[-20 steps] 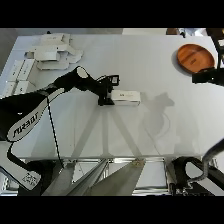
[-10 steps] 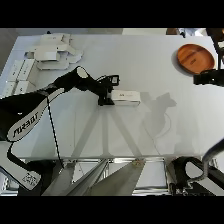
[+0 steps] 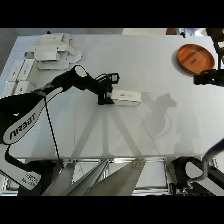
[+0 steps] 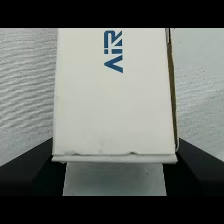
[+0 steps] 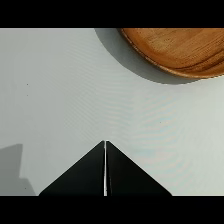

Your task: Fold the box and place the chain.

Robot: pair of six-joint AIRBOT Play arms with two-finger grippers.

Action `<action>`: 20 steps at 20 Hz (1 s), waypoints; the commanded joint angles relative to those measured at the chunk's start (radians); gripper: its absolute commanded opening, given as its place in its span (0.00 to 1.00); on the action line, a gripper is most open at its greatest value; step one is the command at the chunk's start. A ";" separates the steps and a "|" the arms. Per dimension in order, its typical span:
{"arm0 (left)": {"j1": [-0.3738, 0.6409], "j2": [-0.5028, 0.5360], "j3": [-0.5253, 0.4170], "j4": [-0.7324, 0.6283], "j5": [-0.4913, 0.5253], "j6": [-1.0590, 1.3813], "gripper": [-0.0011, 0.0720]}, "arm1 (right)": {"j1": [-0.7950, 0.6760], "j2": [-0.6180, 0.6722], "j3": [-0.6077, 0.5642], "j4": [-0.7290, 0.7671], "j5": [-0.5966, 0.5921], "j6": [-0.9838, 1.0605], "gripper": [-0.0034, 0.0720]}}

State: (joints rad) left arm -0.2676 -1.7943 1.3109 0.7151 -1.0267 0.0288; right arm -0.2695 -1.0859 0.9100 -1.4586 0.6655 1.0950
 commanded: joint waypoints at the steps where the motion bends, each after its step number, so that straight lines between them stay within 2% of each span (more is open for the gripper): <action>1: 0.007 0.060 0.000 -0.002 0.043 -0.042 0.81 | -0.001 -0.001 0.001 0.000 0.000 0.000 0.06; 6: 0.066 0.133 0.000 -0.065 0.243 -0.117 0.81 | -0.001 -0.001 0.001 0.000 0.000 0.000 0.06; 8: 0.104 0.134 0.000 -0.092 0.288 -0.145 0.81 | -0.001 -0.001 0.001 0.000 0.000 0.000 0.06; 13: 0.176 0.131 0.000 -0.093 0.290 -0.170 0.81 | -0.001 -0.001 0.001 0.000 0.000 0.000 0.06; 20: 0.175 0.131 0.000 -0.094 0.286 -0.169 0.82 | -0.001 -0.001 0.001 0.000 0.000 0.000 0.06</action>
